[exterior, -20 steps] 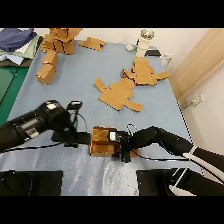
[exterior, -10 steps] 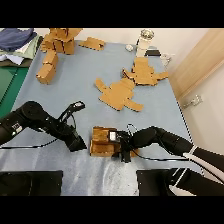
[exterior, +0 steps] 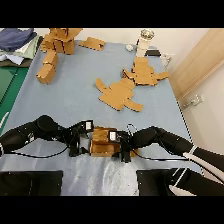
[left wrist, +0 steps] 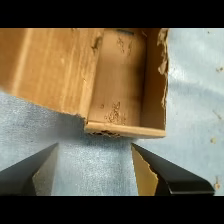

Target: Fold the box.

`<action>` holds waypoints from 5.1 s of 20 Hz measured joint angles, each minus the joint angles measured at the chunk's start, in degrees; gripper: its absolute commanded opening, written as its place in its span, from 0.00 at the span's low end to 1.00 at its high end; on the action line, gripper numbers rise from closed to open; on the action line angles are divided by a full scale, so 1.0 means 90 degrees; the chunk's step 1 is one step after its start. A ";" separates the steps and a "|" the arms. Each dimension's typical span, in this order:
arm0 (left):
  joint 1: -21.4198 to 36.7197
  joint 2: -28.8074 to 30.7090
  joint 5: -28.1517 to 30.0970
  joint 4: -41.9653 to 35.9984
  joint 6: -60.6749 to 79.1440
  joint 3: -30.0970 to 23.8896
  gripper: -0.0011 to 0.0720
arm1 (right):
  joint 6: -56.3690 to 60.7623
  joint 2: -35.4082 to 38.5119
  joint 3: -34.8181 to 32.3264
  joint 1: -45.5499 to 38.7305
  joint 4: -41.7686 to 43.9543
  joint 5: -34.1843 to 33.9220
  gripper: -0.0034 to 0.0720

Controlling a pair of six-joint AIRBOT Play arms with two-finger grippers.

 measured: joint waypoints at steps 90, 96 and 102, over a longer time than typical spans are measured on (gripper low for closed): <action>-0.0984 -0.0100 0.1156 -0.1464 0.1472 -0.0493 0.64 | 0.0000 0.0002 0.0002 0.0000 -0.0024 0.0002 0.68; -0.0984 -0.0100 0.1168 -0.1464 0.1464 -0.0493 0.64 | -0.0002 0.0002 0.0002 0.0000 -0.0024 0.0002 0.68; -0.0984 -0.0100 0.1173 -0.1464 0.1460 -0.0493 0.64 | -0.0002 0.0000 0.0002 0.0000 -0.0024 0.0002 0.68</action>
